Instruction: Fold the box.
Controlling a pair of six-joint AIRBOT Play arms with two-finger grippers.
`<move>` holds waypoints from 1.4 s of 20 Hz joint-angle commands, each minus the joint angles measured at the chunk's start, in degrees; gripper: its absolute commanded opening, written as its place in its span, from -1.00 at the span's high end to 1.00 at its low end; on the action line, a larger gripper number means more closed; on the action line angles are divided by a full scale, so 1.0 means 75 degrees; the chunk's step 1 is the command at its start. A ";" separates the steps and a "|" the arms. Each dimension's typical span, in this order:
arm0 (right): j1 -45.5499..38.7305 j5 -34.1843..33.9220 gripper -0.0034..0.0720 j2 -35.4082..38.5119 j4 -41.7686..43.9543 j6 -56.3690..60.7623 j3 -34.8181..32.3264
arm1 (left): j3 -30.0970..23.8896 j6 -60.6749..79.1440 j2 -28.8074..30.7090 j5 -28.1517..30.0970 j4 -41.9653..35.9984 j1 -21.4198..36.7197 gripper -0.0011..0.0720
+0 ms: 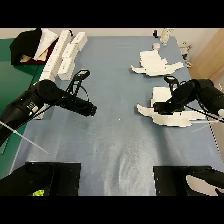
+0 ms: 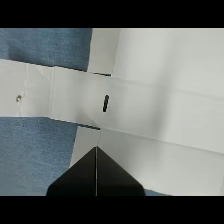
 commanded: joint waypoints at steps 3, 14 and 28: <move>-0.0003 0.0003 0.90 -0.0006 0.0000 0.0000 0.0006 | -0.0006 0.0000 0.0006 0.0000 0.0003 -0.0003 0.94; -0.0003 0.0090 0.90 -0.0015 0.0003 0.0000 0.0006 | -0.0006 0.0000 0.0006 0.0000 0.0003 -0.0003 0.94; -0.2092 -0.0947 -0.08 -0.0393 -0.1483 0.0694 0.1865 | -0.0006 0.0000 0.0006 0.0003 0.0003 -0.0003 0.94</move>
